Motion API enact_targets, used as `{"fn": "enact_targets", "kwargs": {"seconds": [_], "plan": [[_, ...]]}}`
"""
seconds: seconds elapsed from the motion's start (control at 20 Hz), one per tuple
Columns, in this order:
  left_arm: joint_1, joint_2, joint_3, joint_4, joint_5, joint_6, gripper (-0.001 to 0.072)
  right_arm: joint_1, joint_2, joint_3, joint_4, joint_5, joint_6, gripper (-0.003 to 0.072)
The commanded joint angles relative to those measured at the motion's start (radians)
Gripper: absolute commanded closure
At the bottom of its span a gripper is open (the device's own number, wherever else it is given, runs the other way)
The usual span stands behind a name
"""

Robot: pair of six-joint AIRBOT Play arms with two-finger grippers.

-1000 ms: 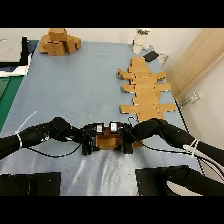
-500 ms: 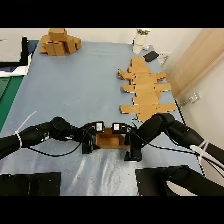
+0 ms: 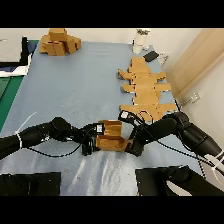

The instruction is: Fold the box.

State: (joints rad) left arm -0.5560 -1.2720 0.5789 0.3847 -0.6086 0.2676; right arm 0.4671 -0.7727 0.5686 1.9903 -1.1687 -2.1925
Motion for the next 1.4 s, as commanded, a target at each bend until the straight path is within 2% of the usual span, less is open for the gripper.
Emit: {"fn": "enact_targets", "kwargs": {"seconds": [0.0, 0.2, 0.45, 0.5, 0.6, 0.65, 0.75, 1.0, 1.25, 1.35], "plan": [[0.001, 0.0, 0.001, 0.001, -0.002, 0.001, 0.0187, 0.001, 0.019, 0.001, 0.192, 0.0, 0.246, 0.0044], [0.001, 0.0, 0.001, 0.001, -0.002, 0.001, 0.0186, 0.002, 0.019, 0.001, 0.216, 0.011, 0.52, 0.0044], [0.001, 0.0, 0.001, 0.001, -0.002, 0.001, 0.0186, 0.002, 0.018, 0.001, 0.218, 0.101, 0.653, 0.0052], [0.001, 0.0, 0.001, 0.001, -0.002, 0.001, 0.0186, 0.002, 0.018, 0.001, 0.221, 0.116, 0.701, 0.0123], [0.001, 0.0, 0.001, -0.005, -0.005, 0.001, 0.0186, 0.002, 0.018, 0.001, 0.222, 0.136, 0.728, 0.0638], [0.001, 0.0, 0.001, -0.016, -0.004, 0.001, 0.0187, 0.002, 0.018, 0.001, 0.222, 0.15, 0.728, 0.0675], [0.002, 0.001, 0.001, -0.016, -0.003, -0.013, 0.0187, 0.003, 0.018, 0.001, 0.222, 0.16, 0.728, 0.0675], [0.047, 0.076, 0.013, 0.179, -0.01, -0.247, 0.0187, 0.003, 0.018, 0.001, 0.22, 0.182, 0.73, 0.0675], [0.09, 0.149, 0.013, 0.302, -0.152, -0.377, 0.0188, 0.003, 0.018, 0.0, 0.213, 0.222, 0.729, 0.0675], [0.09, 0.148, 0.003, 0.306, -0.152, -0.397, 0.0188, 0.003, 0.018, -0.001, 0.212, 0.229, 0.729, 0.0675]]}}
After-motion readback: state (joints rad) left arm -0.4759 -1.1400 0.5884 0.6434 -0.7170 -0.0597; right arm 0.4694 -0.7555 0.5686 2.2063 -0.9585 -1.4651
